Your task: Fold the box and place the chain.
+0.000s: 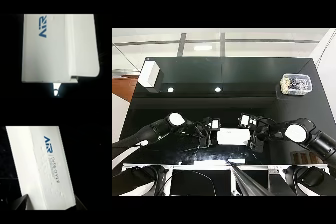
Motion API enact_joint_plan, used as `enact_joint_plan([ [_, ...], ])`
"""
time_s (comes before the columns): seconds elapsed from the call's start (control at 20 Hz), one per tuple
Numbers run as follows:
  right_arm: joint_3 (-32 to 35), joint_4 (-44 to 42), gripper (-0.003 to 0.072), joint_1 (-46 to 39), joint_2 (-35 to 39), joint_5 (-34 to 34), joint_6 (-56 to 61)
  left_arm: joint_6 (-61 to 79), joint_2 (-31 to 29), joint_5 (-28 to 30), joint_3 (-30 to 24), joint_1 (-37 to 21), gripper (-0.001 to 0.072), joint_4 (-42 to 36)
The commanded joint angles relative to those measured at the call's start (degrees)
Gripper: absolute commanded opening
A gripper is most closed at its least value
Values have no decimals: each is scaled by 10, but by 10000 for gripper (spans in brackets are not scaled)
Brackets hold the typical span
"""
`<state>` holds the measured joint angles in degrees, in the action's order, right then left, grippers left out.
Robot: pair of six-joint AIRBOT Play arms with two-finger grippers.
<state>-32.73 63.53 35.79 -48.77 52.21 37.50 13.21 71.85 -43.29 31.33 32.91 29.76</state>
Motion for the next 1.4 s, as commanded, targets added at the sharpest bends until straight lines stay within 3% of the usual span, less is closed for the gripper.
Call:
enact_joint_plan([
  [0.0,0,6,657,0,-1,-7,0,0,0,0,0,0,472,0],
  [0.05,0,6,521,0,-1,-8,0,0,0,0,0,0,472,0],
  [0.1,0,6,472,0,-1,-10,0,0,0,0,0,0,472,0],
  [0.2,0,6,468,0,-1,-10,0,0,0,0,0,0,472,0],
  [0.3,0,6,297,0,-1,-10,0,0,0,0,0,0,472,0],
  [1.3,0,2,310,0,-19,-7,0,0,0,0,0,0,473,0],
  [1.35,0,2,363,0,-20,-8,0,0,0,0,0,0,473,0],
])
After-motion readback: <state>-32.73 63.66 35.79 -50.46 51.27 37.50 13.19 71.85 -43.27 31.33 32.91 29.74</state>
